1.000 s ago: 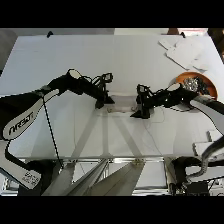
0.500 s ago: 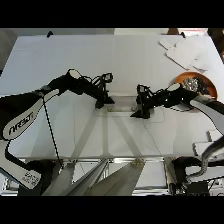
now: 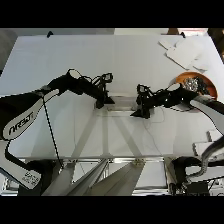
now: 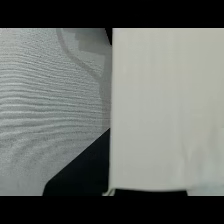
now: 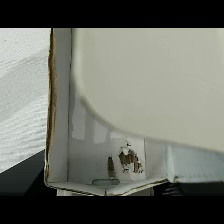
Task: Fold the box and place the chain.
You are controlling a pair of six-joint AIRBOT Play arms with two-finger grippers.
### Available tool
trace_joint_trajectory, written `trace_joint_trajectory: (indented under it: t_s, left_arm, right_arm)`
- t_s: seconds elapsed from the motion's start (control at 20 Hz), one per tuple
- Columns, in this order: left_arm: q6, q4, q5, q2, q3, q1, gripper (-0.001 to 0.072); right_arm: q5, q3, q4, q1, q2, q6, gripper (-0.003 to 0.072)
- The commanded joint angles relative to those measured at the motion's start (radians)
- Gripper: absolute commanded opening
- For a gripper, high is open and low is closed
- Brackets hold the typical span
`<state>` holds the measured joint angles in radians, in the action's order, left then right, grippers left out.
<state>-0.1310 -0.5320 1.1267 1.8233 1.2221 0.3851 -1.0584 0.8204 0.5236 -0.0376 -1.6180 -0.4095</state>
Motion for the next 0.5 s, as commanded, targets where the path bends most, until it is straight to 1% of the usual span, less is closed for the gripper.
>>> trace_joint_trajectory:
  t_s: [0.0,0.45]
  left_arm:
    - [0.0,0.0,-0.001,0.0,0.0,-0.001,0.0016]
    - [0.0,0.002,-0.011,0.0,0.0,-0.001,0.0014]
  right_arm:
    - [0.0,0.0,0.0,0.001,-0.001,0.0,0.0519]
    - [0.0,0.0,0.0,0.001,-0.001,0.0,0.0519]
